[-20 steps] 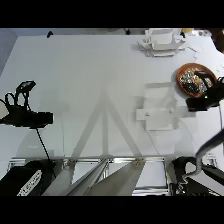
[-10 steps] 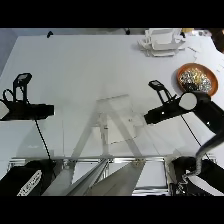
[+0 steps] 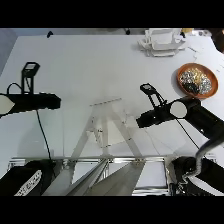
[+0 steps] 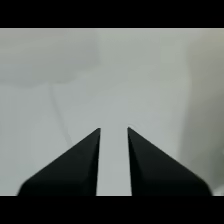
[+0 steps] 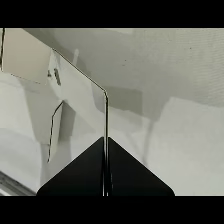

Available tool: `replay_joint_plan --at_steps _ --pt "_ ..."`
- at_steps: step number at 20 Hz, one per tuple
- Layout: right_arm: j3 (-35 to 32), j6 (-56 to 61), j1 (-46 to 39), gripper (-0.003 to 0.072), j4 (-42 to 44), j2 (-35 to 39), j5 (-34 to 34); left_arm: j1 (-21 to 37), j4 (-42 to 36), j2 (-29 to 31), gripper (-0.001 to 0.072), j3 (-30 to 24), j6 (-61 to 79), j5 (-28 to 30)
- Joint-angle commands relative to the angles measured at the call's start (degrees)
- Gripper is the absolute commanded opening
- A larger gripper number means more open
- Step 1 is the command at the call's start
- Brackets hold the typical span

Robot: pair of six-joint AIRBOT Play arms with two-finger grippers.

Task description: Fold the box and place the chain.

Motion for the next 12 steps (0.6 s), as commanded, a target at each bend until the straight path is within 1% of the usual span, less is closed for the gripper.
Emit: replay_joint_plan --at_steps 1,2,3,4,5,6,7,9,12 --pt "0.0 0.4 0.3 0.0011 0.6 0.0 0.8 0.0 -30.4 -8.9 0.0279 0.8 36.1 -6.5" --pt "0.0 0.4 0.3 0.0011 1.1 0.0 1.0 0.0 -37.0 -12.1 0.0279 0.8 44.0 -8.8" --pt "0.0 0.4 0.3 0.0011 1.6 0.0 1.2 0.0 -41.6 -15.4 0.0295 0.8 50.0 -11.4" --pt "0.0 0.4 0.3 0.0011 1.7 0.0 1.4 0.0 -43.6 -18.3 0.0360 0.8 53.2 -13.0" --pt "0.0 0.4 0.3 0.0011 1.7 0.0 1.5 0.0 -44.1 -21.0 0.0448 0.8 54.2 -14.1" --pt "0.0 0.4 0.3 0.0011 1.7 0.0 1.4 0.0 -44.0 -23.3 0.0520 0.8 54.1 -14.5" --pt "0.0 0.4 0.3 0.0011 1.7 0.0 1.4 0.0 -44.0 -25.2 0.0534 0.8 54.1 -14.9" --pt "0.0 0.4 0.3 0.0011 1.7 0.0 1.4 -0.3 -44.0 -27.7 0.0534 0.8 54.8 -15.0" --pt "0.0 0.4 0.3 0.0011 1.9 0.0 1.4 -2.2 -45.2 -29.3 0.0530 0.8 59.2 -15.0"
